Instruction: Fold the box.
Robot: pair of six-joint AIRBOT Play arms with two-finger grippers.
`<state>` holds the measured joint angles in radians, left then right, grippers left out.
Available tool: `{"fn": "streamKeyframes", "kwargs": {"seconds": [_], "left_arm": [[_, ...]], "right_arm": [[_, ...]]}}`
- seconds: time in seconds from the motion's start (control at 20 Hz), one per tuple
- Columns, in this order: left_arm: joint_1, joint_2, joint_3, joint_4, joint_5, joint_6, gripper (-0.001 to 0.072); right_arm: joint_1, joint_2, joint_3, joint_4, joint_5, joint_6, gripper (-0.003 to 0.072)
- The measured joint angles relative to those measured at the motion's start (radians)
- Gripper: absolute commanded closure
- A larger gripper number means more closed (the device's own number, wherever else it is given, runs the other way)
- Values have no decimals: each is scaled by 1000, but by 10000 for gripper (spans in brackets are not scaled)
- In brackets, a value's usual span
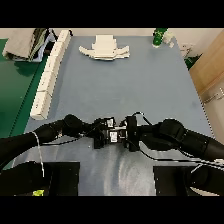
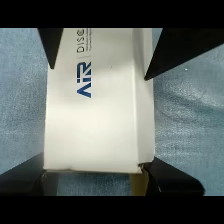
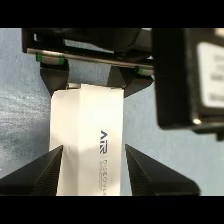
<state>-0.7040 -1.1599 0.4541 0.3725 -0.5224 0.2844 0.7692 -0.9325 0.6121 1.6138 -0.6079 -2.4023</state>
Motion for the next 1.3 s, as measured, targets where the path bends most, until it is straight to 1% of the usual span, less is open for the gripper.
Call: {"fn": "streamKeyframes", "kwargs": {"seconds": [0.5, 0.55, 0.6, 0.65, 0.95, 1.05, 1.3], "left_arm": [[0, 0, 0, 2, -4, 3, 316], [0, 0, 0, 2, -4, 3, 316], [0, 0, 0, 2, -4, 3, 316], [0, 0, 0, 2, -4, 3, 316], [1, 0, 0, 2, -3, 2, 317], [1, 0, 0, 2, 0, 2, 317], [1, 0, 0, 1, 0, 2, 316]], "right_arm": [[0, 47, 1, -6, 21, -7, 83], [0, 48, 1, -6, 24, -8, 118], [0, 48, 1, -6, 28, -10, 212], [-1, 48, 1, -7, 33, -12, 232], [-2, 29, 1, -25, 58, -15, 232], [-2, 16, 1, -26, 61, -15, 296], [-2, 1, 1, -22, 64, -15, 296]]}}
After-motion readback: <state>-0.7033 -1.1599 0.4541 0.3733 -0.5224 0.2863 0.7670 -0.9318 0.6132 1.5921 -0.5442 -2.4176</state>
